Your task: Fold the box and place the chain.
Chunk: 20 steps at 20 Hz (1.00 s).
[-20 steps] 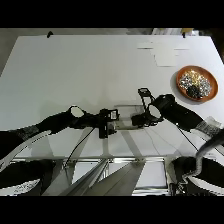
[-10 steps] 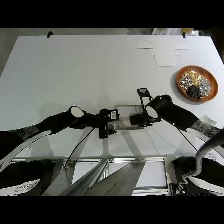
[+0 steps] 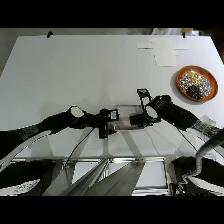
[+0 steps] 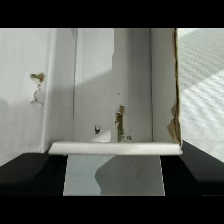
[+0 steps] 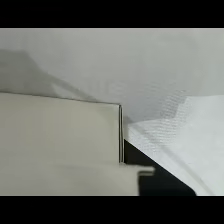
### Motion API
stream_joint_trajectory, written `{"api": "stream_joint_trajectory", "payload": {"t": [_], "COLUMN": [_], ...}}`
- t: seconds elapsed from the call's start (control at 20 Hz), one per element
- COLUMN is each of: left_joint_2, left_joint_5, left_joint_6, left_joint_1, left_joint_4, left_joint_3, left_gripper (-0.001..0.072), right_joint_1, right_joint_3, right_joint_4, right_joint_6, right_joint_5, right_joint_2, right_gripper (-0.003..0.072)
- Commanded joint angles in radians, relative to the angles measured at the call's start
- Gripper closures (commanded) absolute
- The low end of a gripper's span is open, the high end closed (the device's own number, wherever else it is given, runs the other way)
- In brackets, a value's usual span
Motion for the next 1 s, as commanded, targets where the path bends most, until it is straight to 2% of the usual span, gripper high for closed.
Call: {"api": "stream_joint_trajectory", "payload": {"t": [0.0,0.1,0.3,0.35,0.45,0.5,0.8,0.95], "left_joint_2": [0.001,0.001,0.001,0.001,0.001,0.001,0.001,0.001], "left_joint_5": [0.0,0.0,0.0,0.0,0.0,0.0,0.0,0.0], "left_joint_6": [0.0,0.0,0.0,0.0,0.0,0.0,0.0,0.0], "left_joint_1": [0.001,0.001,0.001,0.001,0.001,0.001,0.001,0.001], "left_joint_4": [0.0,0.0,0.0,0.0,0.0,0.0,0.0,0.0], "left_joint_3": [0.0,0.0,0.0,0.0,0.0,0.0,0.0,0.0], "left_gripper": [0.0503,0.0503,0.0503,0.0503,0.0503,0.0503,0.0503,0.0503], "right_joint_1": [0.0,0.0,0.0,0.0,0.0,0.0,-0.008,-0.137], "right_joint_3": [-0.003,-0.01,-0.017,-0.017,-0.017,-0.017,-0.015,0.031], "right_joint_4": [0.024,0.044,0.039,0.038,0.02,0.006,-0.021,-0.021], "right_joint_6": [0.003,0.003,-0.006,-0.009,-0.03,-0.067,-0.352,-0.416], "right_joint_5": [-0.009,-0.022,-0.021,-0.021,-0.021,-0.022,0.019,0.079], "right_joint_2": [0.0,0.0,0.007,0.021,0.072,0.106,0.333,0.391], "right_gripper": [0.0612,0.067,0.0663,0.0597,0.04,0.0345,0.0349,0.0396]}}
